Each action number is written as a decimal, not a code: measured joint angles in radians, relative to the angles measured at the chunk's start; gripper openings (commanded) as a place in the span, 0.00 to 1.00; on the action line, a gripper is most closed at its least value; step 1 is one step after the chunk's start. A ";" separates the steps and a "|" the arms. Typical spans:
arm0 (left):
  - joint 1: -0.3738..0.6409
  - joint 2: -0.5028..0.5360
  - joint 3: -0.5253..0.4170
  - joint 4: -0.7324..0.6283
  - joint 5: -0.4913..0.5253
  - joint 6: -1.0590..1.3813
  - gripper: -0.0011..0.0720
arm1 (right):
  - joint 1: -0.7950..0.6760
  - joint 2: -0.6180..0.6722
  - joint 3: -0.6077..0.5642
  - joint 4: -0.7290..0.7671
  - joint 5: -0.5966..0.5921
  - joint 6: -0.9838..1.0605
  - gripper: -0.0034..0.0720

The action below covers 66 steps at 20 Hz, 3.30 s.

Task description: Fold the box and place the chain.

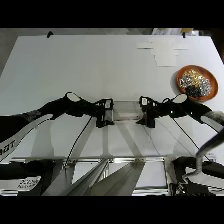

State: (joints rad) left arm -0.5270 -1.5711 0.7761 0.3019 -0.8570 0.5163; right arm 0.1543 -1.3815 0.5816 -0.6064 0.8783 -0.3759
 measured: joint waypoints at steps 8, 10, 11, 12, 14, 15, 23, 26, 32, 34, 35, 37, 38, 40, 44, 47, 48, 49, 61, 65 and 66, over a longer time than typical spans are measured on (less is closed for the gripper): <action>-0.006 -0.005 0.000 -0.008 0.006 -0.003 0.36 | 0.000 0.000 0.000 0.000 0.000 0.001 0.49; -0.006 -0.005 0.000 -0.007 0.006 -0.002 0.36 | 0.000 0.000 0.000 0.000 0.000 0.001 0.49; -0.006 -0.005 0.000 -0.007 0.006 -0.002 0.36 | 0.000 0.000 0.000 0.000 0.000 0.001 0.49; -0.006 -0.005 0.000 -0.007 0.006 -0.002 0.36 | 0.000 0.000 0.000 0.000 0.000 0.001 0.49; -0.006 -0.005 0.000 -0.007 0.007 -0.001 0.36 | 0.000 0.000 0.000 0.000 0.000 0.001 0.49; -0.006 -0.005 0.000 -0.007 0.007 -0.001 0.36 | 0.000 0.000 0.000 0.001 0.000 0.002 0.49; -0.006 -0.005 0.000 -0.007 0.007 -0.001 0.36 | 0.000 0.000 0.000 0.001 0.000 0.002 0.49; -0.006 -0.005 0.000 -0.007 0.007 -0.001 0.36 | 0.000 0.000 0.000 0.001 0.000 0.002 0.49; -0.006 -0.005 0.000 -0.006 0.008 -0.001 0.36 | 0.000 0.000 0.000 -0.002 0.009 0.004 0.51; -0.006 -0.005 0.000 -0.006 0.008 -0.001 0.36 | 0.000 0.000 0.000 -0.013 0.018 0.003 0.82; -0.006 -0.005 0.000 -0.006 0.008 0.001 0.36 | 0.000 0.000 0.000 -0.023 0.021 -0.002 0.83; -0.007 -0.005 0.000 -0.006 0.008 0.001 0.36 | 0.000 0.002 0.000 -0.042 0.021 -0.002 0.83; -0.007 -0.005 0.000 -0.006 0.008 0.001 0.36 | 0.000 0.006 0.000 -0.052 0.018 0.002 0.83; -0.007 -0.005 0.000 -0.003 0.004 0.001 0.36 | -0.008 0.025 0.000 -0.085 0.023 0.014 0.83; -0.007 -0.005 0.000 -0.005 0.005 0.000 0.36 | -0.063 0.079 -0.001 -0.158 0.031 0.085 0.83; -0.007 -0.005 0.000 -0.005 0.005 0.001 0.36 | -0.120 0.146 -0.001 -0.200 0.065 0.129 0.80; -0.007 -0.005 0.000 -0.005 0.006 0.000 0.36 | -0.138 0.175 -0.001 -0.209 0.075 0.142 0.79; -0.007 -0.005 0.000 -0.005 0.006 0.000 0.36 | -0.154 0.207 -0.001 -0.217 0.089 0.149 0.79; -0.007 -0.005 0.000 -0.006 0.007 -0.001 0.36 | -0.135 0.462 -0.002 0.010 0.289 0.269 0.07; -0.007 -0.005 0.000 -0.006 0.008 -0.001 0.36 | -0.021 0.401 -0.002 0.051 0.063 0.396 0.07; -0.007 -0.005 0.000 -0.006 0.008 -0.001 0.36 | 0.003 0.372 -0.002 0.057 -0.007 0.439 0.07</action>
State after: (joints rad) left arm -0.5343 -1.5764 0.7761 0.2958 -0.8494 0.5152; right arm 0.1574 -1.0092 0.5797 -0.5495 0.8711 0.0628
